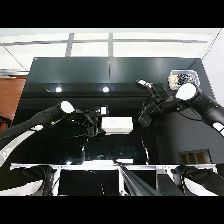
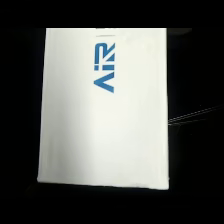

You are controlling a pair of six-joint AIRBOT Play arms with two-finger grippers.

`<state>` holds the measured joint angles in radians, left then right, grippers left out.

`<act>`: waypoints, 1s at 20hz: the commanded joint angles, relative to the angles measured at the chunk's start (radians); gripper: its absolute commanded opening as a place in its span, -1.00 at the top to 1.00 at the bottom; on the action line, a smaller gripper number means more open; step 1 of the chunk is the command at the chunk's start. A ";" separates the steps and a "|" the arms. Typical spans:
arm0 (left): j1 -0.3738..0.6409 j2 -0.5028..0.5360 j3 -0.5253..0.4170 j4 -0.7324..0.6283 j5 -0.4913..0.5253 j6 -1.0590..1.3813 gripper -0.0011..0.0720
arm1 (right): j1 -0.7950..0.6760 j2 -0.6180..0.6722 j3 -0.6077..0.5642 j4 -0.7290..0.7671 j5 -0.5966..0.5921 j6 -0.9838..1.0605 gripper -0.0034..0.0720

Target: Fold the box and place the chain.

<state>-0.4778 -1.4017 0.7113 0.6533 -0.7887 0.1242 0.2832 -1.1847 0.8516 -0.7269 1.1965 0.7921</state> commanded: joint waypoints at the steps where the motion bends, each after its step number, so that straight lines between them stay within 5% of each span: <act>1: 0.000 0.000 0.000 0.000 0.000 0.000 -0.12 | -0.030 -0.003 -0.103 0.360 0.011 0.060 0.89; 3: 0.000 0.000 0.000 0.000 0.001 0.000 -0.12 | 0.014 -0.031 -0.144 0.516 -0.060 0.049 0.89; 8: 0.000 0.000 0.000 0.001 0.002 0.000 -0.12 | 0.119 -0.084 -0.145 0.407 -0.274 0.087 0.88; 13: 0.000 0.000 0.000 0.000 0.002 0.000 -0.12 | 0.119 -0.127 -0.145 0.254 -0.288 0.155 0.88; 20: 0.000 0.000 0.000 0.000 0.000 0.000 -0.12 | 0.111 -0.145 -0.125 0.250 -0.256 0.169 0.87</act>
<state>-0.4778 -1.4017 0.7113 0.6540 -0.7876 0.1242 0.3988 -1.3243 0.7143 -0.4549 0.9211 0.9524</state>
